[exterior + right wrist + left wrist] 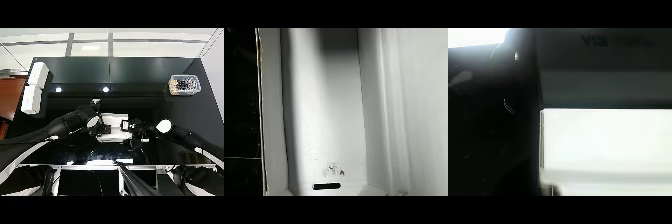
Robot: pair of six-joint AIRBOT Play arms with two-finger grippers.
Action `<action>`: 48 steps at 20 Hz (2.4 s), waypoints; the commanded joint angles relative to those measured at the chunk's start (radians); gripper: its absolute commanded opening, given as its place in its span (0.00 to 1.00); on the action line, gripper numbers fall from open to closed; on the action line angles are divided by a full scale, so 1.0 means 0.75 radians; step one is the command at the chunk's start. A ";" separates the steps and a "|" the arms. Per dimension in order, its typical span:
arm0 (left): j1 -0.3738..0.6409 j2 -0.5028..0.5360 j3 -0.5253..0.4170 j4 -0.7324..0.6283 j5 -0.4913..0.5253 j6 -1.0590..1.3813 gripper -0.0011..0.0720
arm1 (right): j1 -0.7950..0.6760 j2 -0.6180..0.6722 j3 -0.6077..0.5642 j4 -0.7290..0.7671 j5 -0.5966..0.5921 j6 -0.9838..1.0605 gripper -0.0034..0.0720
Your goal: Fold the box and place the chain.
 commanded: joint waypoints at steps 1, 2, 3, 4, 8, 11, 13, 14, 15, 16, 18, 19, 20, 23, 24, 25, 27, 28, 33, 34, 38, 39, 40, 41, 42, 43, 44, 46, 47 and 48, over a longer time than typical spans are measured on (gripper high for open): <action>-0.001 -0.001 0.002 0.002 -0.051 -0.021 0.13 | 0.002 -0.001 -0.001 0.002 -0.002 0.002 0.67; -0.001 -0.001 0.002 0.002 -0.053 -0.022 0.10 | 0.002 -0.001 -0.001 0.002 -0.002 0.002 0.67; -0.001 -0.001 0.002 0.002 -0.053 -0.024 0.08 | 0.002 -0.001 -0.001 0.002 -0.002 0.002 0.67; -0.001 -0.001 0.002 0.001 -0.054 -0.027 0.08 | 0.002 -0.001 -0.001 0.002 -0.002 0.002 0.67; -0.001 -0.001 0.002 -0.003 -0.053 -0.053 0.24 | 0.002 -0.001 -0.001 0.002 -0.003 0.002 0.67; -0.001 0.001 0.009 -0.002 -0.060 -0.051 0.34 | 0.002 -0.001 -0.001 0.002 -0.003 0.002 0.67; -0.001 0.001 0.021 -0.002 -0.058 -0.051 0.34 | 0.002 -0.001 -0.001 0.002 -0.003 0.002 0.67; 0.000 0.001 0.028 -0.001 -0.056 -0.051 0.34 | 0.002 0.000 -0.001 0.002 -0.002 0.002 0.67; 0.001 0.001 0.031 -0.001 -0.050 -0.052 0.34 | 0.001 0.000 -0.001 0.002 -0.003 0.002 0.67; 0.001 0.000 0.031 -0.001 -0.048 -0.052 0.34 | 0.002 -0.001 -0.001 0.002 -0.003 0.002 0.67; 0.000 -0.003 0.031 -0.002 -0.048 -0.052 0.34 | 0.002 -0.001 -0.001 0.002 -0.003 0.002 0.67; 0.001 -0.004 0.031 0.000 -0.048 -0.052 0.34 | 0.002 -0.001 -0.001 0.002 -0.003 0.002 0.67; 0.001 -0.008 0.031 0.003 -0.048 -0.052 0.34 | 0.002 -0.001 -0.001 0.002 -0.003 0.002 0.67; 0.001 -0.026 0.031 0.003 -0.049 -0.052 0.34 | 0.002 0.000 -0.001 0.002 -0.003 0.003 0.67; 0.001 -0.027 0.031 0.003 -0.049 -0.052 0.34 | 0.001 -0.001 -0.001 0.002 -0.003 0.003 0.67; 0.001 -0.027 0.031 0.004 -0.049 -0.053 0.34 | 0.002 -0.001 -0.001 0.002 -0.003 0.003 0.67; 0.001 -0.029 0.031 0.006 -0.049 -0.052 0.34 | 0.002 -0.001 -0.001 0.002 -0.003 0.003 0.67; 0.001 -0.029 0.031 0.006 -0.049 -0.052 0.34 | 0.002 -0.001 -0.001 0.002 -0.003 0.003 0.67; 0.001 -0.029 0.031 0.003 -0.049 -0.052 0.31 | 0.002 -0.001 -0.001 0.002 -0.003 0.003 0.67; 0.001 -0.029 0.031 0.002 -0.049 -0.052 0.31 | 0.002 -0.001 -0.001 0.002 -0.004 0.004 0.67; 0.001 -0.030 0.031 -0.008 -0.051 -0.052 0.29 | 0.002 0.000 -0.001 0.002 -0.005 0.006 0.67; 0.001 -0.030 0.031 -0.015 -0.053 -0.052 0.10 | 0.002 -0.001 -0.001 0.002 -0.005 0.006 0.67; 0.001 -0.031 0.031 -0.026 -0.048 -0.052 0.06 | 0.002 -0.001 -0.001 0.002 -0.007 0.007 0.67; 0.001 -0.033 0.032 -0.032 -0.044 -0.052 0.06 | 0.002 -0.001 -0.001 0.002 -0.008 0.007 0.67; 0.001 -0.037 0.032 -0.032 -0.048 -0.052 0.06 | 0.002 -0.001 -0.001 0.002 -0.008 0.007 0.67; 0.001 -0.040 0.032 -0.032 -0.058 -0.052 0.05 | 0.002 0.000 -0.001 0.002 -0.008 0.007 0.67; 0.001 -0.043 0.032 -0.032 -0.072 -0.052 0.06 | 0.002 -0.001 -0.001 0.002 -0.008 0.008 0.67; 0.001 -0.045 0.032 -0.028 -0.083 -0.052 0.06 | 0.002 0.000 -0.001 0.002 -0.008 0.008 0.67; 0.001 -0.045 0.032 -0.028 -0.083 -0.052 0.06 | 0.002 0.000 -0.001 0.002 -0.008 0.008 0.67; 0.001 -0.045 0.032 -0.027 -0.083 -0.052 0.11 | 0.002 0.000 -0.001 0.002 -0.008 0.008 0.67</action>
